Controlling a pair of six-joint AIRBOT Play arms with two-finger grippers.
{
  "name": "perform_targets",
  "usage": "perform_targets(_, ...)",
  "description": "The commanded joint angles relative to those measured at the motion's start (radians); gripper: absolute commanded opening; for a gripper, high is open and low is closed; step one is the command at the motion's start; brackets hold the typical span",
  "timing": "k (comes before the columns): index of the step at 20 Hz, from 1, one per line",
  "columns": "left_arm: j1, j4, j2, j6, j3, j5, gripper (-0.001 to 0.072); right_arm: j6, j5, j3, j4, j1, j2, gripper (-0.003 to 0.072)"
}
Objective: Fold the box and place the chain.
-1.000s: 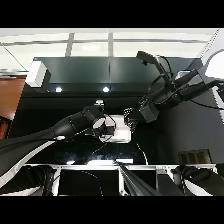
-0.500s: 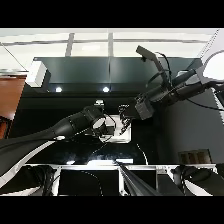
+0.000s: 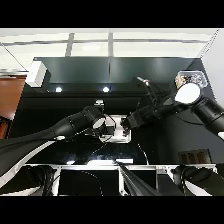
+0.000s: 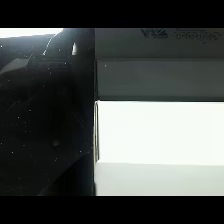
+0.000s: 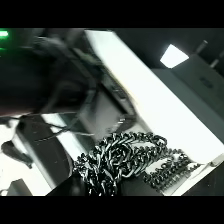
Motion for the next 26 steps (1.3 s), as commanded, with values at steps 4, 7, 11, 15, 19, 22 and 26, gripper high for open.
perform_targets(4, 0.000, 0.001, 0.000, 0.000, 0.000, 0.000, 0.0027, 0.063, -0.154, -0.073, -0.031, 0.032, 0.000, 0.0379)
perform_targets(7, 0.000, 0.001, 0.000, 0.000, 0.000, 0.001, 0.0026, 0.062, -0.065, -0.065, -0.052, -0.061, 0.029, 0.0379)
perform_targets(11, 0.000, 0.000, 0.000, 0.000, 0.000, 0.036, 0.0026, 0.073, -0.013, -0.064, -0.245, -0.248, 0.107, 0.0379)
perform_targets(15, 0.005, 0.021, 0.000, 0.000, 0.000, 0.029, 0.0026, 0.097, 0.034, -0.065, -0.350, -0.346, 0.123, 0.0379)
perform_targets(19, 0.013, 0.013, 0.022, 0.000, 0.006, -0.049, 0.0412, 0.095, 0.055, -0.065, -0.380, -0.349, 0.123, 0.0379)
perform_targets(22, 0.013, 0.045, 0.100, 0.034, 0.011, -0.037, 0.0523, 0.095, 0.048, -0.065, -0.380, -0.349, 0.123, 0.0379)
perform_targets(26, 0.032, 0.119, 0.295, 0.249, 0.009, -0.046, 0.0524, 0.095, 0.050, -0.065, -0.380, -0.349, 0.123, 0.0379)
